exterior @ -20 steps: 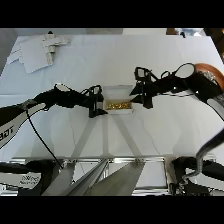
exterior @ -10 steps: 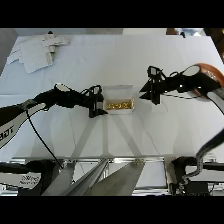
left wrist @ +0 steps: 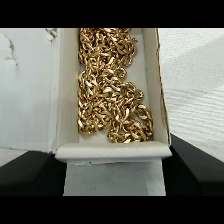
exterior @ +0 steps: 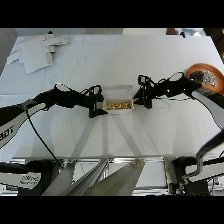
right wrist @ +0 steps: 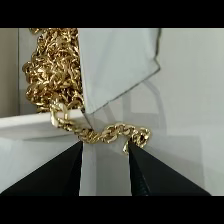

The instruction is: Fold the box and place the chain.

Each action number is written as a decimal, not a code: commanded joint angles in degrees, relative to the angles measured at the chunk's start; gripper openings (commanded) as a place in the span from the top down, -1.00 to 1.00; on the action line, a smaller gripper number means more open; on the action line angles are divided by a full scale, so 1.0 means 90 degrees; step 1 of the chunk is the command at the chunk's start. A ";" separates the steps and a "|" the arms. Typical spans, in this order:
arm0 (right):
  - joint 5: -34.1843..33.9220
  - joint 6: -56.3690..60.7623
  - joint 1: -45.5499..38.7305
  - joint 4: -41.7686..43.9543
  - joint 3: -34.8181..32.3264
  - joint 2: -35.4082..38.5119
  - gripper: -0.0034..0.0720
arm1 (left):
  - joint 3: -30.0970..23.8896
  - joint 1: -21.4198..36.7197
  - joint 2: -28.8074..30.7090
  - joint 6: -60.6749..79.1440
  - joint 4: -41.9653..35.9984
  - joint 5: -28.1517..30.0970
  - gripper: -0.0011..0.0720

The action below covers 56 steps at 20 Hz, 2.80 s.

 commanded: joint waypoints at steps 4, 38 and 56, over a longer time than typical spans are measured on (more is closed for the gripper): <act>-0.0228 -0.0248 0.0061 0.0304 0.0002 -0.0073 0.30 | 0.0002 -0.0002 -0.0002 0.0002 0.0002 0.0000 0.72; 0.0981 0.2268 0.0075 -0.1285 0.0002 0.2242 0.88 | 0.0002 -0.0002 -0.0002 0.0002 0.0002 0.0000 0.72; 0.0355 0.3089 0.1455 -0.1209 0.0002 0.2115 0.06 | 0.0002 -0.0002 -0.0002 0.0002 0.0002 0.0000 0.72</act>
